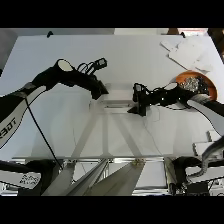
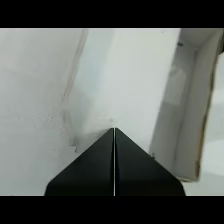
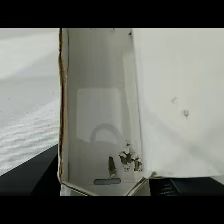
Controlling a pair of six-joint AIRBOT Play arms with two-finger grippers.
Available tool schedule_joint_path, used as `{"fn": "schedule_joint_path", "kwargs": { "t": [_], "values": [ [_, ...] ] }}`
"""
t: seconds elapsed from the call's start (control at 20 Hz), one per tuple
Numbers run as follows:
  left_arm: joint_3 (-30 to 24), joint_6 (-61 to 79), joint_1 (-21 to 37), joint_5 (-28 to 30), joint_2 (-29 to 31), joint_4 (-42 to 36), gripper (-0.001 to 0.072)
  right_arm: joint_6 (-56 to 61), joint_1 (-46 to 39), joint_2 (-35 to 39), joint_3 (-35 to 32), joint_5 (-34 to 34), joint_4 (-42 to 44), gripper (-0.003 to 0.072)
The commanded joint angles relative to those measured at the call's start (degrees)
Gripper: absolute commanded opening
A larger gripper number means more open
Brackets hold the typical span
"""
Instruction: Fold the box and place the chain.
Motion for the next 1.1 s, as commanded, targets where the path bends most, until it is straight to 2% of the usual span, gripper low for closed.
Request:
{"fn": "schedule_joint_path", "kwargs": {
  "t": [0.0, 0.2, 0.3, 0.35, 0.45, 0.5, 0.65, 0.85, 1.0, 1.05],
  "values": [
    [0.0, 0.0, 0.9, -4.5, 5.6, 3.9, 0.001, 0.1, 0.0, 0.0, 0.0, 0.2, 0.1, 0.04],
    [0.0, 0.0, 0.9, -13.7, 8.6, 16.9, 0.0009, 0.1, 0.0, 0.0, 0.0, 0.2, 0.1, 0.04],
    [-1.6, 0.1, 0.9, -14.5, 8.4, 19.6, 0.0018, 0.1, 0.0, 0.0, 0.0, 0.2, 0.1, 0.04],
    [-2.9, 0.3, 0.9, -13.8, 8.3, 19.4, 0.0117, 0.1, 0.0, 0.0, 0.0, 0.2, 0.1, 0.04],
    [-6.2, 0.5, 0.9, -9.3, 8.2, 17.8, 0.0459, 0.1, 0.0, 0.0, 0.0, 0.2, 0.1, 0.04],
    [-8.0, 0.5, 0.9, -6.2, 8.2, 16.8, 0.0527, 0.1, 0.0, 0.0, 0.0, 0.2, 0.1, 0.04],
    [-12.6, 9.5, 0.8, 0.7, 8.2, 13.4, 0.0529, 0.1, 0.0, 0.0, 0.0, 0.2, 0.1, 0.04],
    [-15.8, 23.1, 0.8, 2.8, 7.0, 6.9, 0.053, 0.1, 0.0, 0.0, 0.0, 0.2, 0.1, 0.04],
    [-16.0, 23.6, 0.8, 4.3, 5.3, 4.2, 0.0526, 0.1, 0.0, 0.0, 0.0, 0.2, 0.1, 0.04],
    [-16.0, 23.6, 0.8, 4.0, 4.9, 3.8, 0.0495, 0.1, 0.0, 0.0, 0.0, 0.2, 0.1, 0.04]
  ]
}}
